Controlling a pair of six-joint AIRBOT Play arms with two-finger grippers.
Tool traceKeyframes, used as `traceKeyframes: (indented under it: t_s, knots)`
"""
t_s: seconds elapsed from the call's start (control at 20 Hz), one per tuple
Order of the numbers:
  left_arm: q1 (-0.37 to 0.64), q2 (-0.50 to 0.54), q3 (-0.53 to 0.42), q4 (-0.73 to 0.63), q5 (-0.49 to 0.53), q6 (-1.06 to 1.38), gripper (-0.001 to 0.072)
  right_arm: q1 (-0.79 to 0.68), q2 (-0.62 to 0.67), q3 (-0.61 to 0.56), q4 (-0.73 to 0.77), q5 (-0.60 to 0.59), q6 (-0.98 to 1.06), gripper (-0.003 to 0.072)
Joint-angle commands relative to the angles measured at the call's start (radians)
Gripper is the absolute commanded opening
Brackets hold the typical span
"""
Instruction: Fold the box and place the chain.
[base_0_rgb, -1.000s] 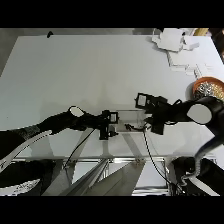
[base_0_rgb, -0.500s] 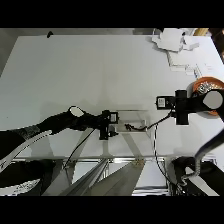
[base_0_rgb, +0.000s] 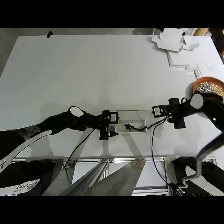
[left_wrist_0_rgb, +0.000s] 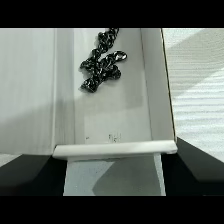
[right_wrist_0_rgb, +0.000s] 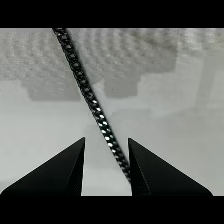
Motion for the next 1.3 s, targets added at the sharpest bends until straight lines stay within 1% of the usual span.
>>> traceKeyframes:
  t_s: [0.0, 0.25, 0.5, 0.55, 0.7, 0.75, 0.85, 1.0, 1.1, 1.15, 1.25]
  knots:
    - [0.0, 0.001, 0.0, 0.0, 0.0, 0.0, 0.0273, -0.001, -0.041, -0.018, -0.003, -0.045, -0.032, 0.0268]
    - [0.0, 0.001, 0.0, 0.0, 0.0, 0.0, 0.0273, -0.001, -0.047, -0.024, -0.003, -0.085, -0.035, 0.0267]
    - [0.0, 0.001, 0.0, 0.0, 0.0, 0.0, 0.0273, -0.001, -0.074, -0.031, -0.002, -0.08, -0.036, 0.0257]
    - [0.0, 0.001, 0.0, 0.0, 0.0, 0.0, 0.0273, -0.001, -0.085, -0.031, -0.002, -0.074, -0.032, 0.0212]
    - [0.0, 0.001, 0.0, 0.0, 0.0, 0.0, 0.0273, -0.001, -0.088, -0.031, -0.002, -0.067, -0.029, 0.0038]
    - [0.0, 0.001, 0.0, 0.0, 0.0, 0.0, 0.0273, -0.001, -0.085, -0.031, -0.003, -0.056, -0.028, 0.0024]
    - [0.0, 0.001, 0.0, 0.0, 0.0, 0.0, 0.0273, -0.001, -0.07, -0.031, -0.003, -0.027, -0.018, 0.0024]
    - [0.0, 0.001, 0.0, 0.0, 0.0, 0.0, 0.0273, 0.0, 0.018, -0.031, 0.005, 0.035, 0.032, 0.0023]
    - [0.0, 0.001, 0.0, 0.0, 0.0, 0.0, 0.0273, 0.0, 0.115, -0.031, 0.058, 0.071, 0.033, 0.0023]
    - [0.0, 0.001, 0.0, 0.0, 0.001, 0.0, 0.0273, 0.0, 0.17, -0.031, 0.134, 0.082, 0.032, 0.0023]
    - [0.0, 0.001, 0.0, 0.0, 0.0, 0.0, 0.0273, 0.0, 0.274, -0.031, 0.338, 0.106, 0.026, 0.0023]
